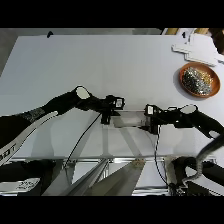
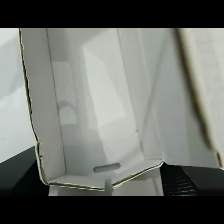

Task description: Fold the box and place the chain.

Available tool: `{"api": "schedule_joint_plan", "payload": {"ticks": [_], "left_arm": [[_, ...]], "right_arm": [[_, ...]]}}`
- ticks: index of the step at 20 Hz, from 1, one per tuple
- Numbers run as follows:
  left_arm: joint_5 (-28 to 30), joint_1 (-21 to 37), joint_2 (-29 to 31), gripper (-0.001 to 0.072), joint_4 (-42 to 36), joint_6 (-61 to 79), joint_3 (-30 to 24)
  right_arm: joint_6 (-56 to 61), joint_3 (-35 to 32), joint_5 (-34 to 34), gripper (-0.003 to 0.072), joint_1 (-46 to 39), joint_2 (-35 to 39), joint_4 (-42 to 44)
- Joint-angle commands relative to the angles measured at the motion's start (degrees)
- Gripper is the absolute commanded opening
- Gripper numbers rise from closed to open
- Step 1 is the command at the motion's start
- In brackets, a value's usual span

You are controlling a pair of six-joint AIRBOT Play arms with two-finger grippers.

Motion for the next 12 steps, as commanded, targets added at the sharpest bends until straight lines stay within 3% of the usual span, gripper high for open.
{"api": "schedule_joint_plan", "payload": {"ticks": [1,5,6,8,11,12], "left_arm": [[0.0,0.0,0.0,0.0012,0.02,0.02,-0.02],[0.0,0.0,0.0,0.0012,0.02,0.02,-0.02],[0.0,-0.02,0.0,0.0012,0.02,0.02,-0.02],[0.02,0.0,0.0,0.0012,0.02,0.02,-0.02],[0.0,-0.02,0.0,0.0012,0.02,0.02,-0.02],[0.0,0.0,0.0,0.0012,0.02,0.02,-0.02]], "right_arm": [[0.0,0.11,1.16,0.0576,0.2,-0.24,0.02],[0.02,0.11,1.11,0.0563,0.83,-0.63,-0.07],[0.02,0.11,1.11,0.0514,0.83,-0.96,-0.26],[0.02,0.11,1.16,0.051,0.83,-1.64,-0.26],[0.04,0.11,1.18,0.0405,0.83,-1.79,-1.62],[0.04,0.11,1.16,0.0404,0.83,-1.79,-2.21]]}}
